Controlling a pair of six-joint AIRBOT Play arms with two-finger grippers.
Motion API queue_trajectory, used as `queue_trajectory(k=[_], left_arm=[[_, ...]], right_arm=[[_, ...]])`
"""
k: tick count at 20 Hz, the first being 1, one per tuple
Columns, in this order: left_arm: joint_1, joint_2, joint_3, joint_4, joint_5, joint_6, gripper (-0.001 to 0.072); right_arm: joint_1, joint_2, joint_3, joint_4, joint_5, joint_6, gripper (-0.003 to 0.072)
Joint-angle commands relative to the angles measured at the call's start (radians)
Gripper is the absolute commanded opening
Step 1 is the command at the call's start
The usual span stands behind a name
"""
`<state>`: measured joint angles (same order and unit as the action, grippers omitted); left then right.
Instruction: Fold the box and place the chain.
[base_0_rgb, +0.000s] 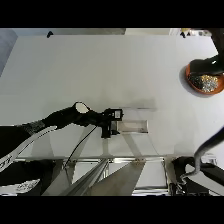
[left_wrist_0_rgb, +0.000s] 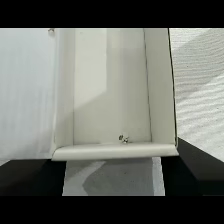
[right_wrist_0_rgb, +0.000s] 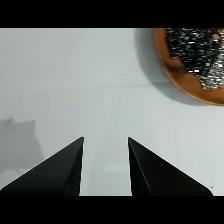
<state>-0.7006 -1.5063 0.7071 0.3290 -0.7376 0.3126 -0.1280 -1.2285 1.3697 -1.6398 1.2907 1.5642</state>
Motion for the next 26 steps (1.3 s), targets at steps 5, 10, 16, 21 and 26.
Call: queue_trajectory(k=[5,10,16,21,26], left_arm=[[0.001,0.000,0.000,0.000,0.001,0.000,0.0274],[0.001,0.000,0.000,0.000,0.001,0.000,0.0274],[0.001,0.000,0.000,0.000,0.001,0.000,0.0274],[0.001,0.000,0.000,0.000,0.000,0.000,0.0274],[0.001,0.000,0.000,0.000,0.001,0.000,0.0274]], right_arm=[[-0.281,-0.316,0.062,0.026,-0.168,-0.048,0.0273],[-0.282,-0.468,0.062,0.072,-0.256,-0.045,0.0267],[-0.282,-0.511,0.062,0.092,-0.344,-0.028,0.0266],[-0.285,-0.511,0.062,0.086,-0.344,-0.028,0.0265],[-0.285,-0.520,0.062,0.062,-0.348,-0.020,0.0264]])
